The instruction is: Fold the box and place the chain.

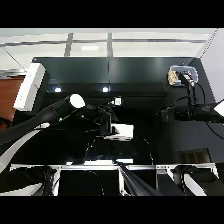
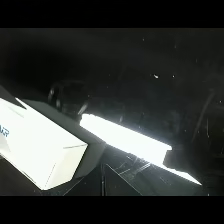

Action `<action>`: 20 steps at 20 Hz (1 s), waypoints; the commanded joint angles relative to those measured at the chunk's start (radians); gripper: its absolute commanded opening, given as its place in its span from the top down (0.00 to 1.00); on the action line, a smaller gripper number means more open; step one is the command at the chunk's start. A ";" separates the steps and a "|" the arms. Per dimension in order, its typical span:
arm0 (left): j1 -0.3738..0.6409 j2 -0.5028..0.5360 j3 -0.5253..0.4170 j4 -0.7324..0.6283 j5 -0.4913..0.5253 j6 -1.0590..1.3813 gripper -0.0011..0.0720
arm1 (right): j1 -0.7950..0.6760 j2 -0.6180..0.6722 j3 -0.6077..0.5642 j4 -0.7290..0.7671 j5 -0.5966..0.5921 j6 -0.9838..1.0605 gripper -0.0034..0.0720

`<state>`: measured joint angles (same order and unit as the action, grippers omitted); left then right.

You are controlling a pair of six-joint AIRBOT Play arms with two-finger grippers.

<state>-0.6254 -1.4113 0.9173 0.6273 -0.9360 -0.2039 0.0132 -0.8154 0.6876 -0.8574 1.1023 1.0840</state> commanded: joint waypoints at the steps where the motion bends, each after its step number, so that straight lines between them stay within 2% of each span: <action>1: -0.016 -0.014 0.014 0.039 -0.024 -0.006 0.01 | 0.000 0.000 0.000 0.000 0.001 0.001 0.93; 8: -0.078 -0.013 0.036 0.110 -0.045 -0.016 0.01 | 0.000 0.000 -0.001 0.000 0.001 0.020 0.93; 17: -0.151 -0.014 0.053 0.302 -0.026 -0.265 0.01 | 0.000 0.000 -0.001 0.000 0.001 0.023 0.93; 20: -0.175 -0.014 0.053 0.393 0.020 -0.375 0.01 | 0.000 0.000 -0.001 0.000 0.001 0.027 0.93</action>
<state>-0.7784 -1.4246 0.9688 0.9226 -0.9550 -0.4644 0.0132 -0.8154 0.6868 -0.8581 1.1030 1.1084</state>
